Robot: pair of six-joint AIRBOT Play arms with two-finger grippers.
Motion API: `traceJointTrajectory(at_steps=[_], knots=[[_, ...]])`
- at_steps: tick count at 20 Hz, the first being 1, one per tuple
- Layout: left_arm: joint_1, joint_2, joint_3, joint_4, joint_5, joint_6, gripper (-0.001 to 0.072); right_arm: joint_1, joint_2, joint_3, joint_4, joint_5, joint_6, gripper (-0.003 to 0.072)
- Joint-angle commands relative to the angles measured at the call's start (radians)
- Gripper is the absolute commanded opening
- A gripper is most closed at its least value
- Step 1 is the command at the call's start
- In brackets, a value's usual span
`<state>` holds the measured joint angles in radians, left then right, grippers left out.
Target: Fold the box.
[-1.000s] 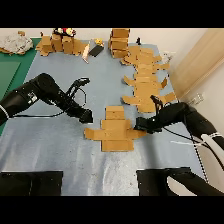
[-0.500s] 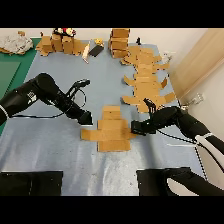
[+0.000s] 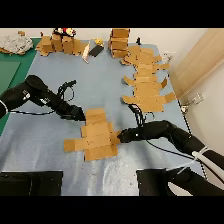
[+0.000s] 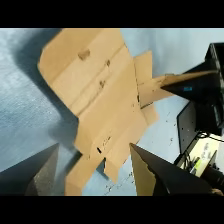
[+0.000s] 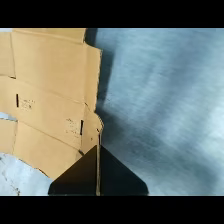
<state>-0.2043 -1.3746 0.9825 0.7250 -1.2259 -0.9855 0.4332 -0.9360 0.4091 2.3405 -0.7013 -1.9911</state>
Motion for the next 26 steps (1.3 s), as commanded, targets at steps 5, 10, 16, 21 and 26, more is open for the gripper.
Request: traceJointTrajectory(at_steps=[5, 10, 16, 21, 26], knots=[[0.054, -0.084, -0.047, -0.111, -0.010, 0.101, 0.0657, 0.098, 0.032, -0.028, 0.005, 0.109, -0.026, 0.0006], [0.038, -0.183, -0.047, -0.230, -0.047, 0.197, 0.0657, 0.098, 0.032, -0.028, 0.004, 0.109, -0.026, 0.0006], [0.018, -0.237, -0.046, -0.292, -0.089, 0.327, 0.0520, 0.098, 0.031, -0.028, 0.004, 0.095, -0.022, 0.0006], [0.019, -0.241, -0.047, -0.291, -0.090, 0.378, 0.0338, 0.098, 0.031, -0.028, -0.003, 0.090, -0.006, 0.0006], [0.027, -0.241, -0.047, -0.291, -0.090, 0.422, 0.0246, 0.098, 0.031, -0.028, -0.003, 0.088, -0.006, 0.0006]])
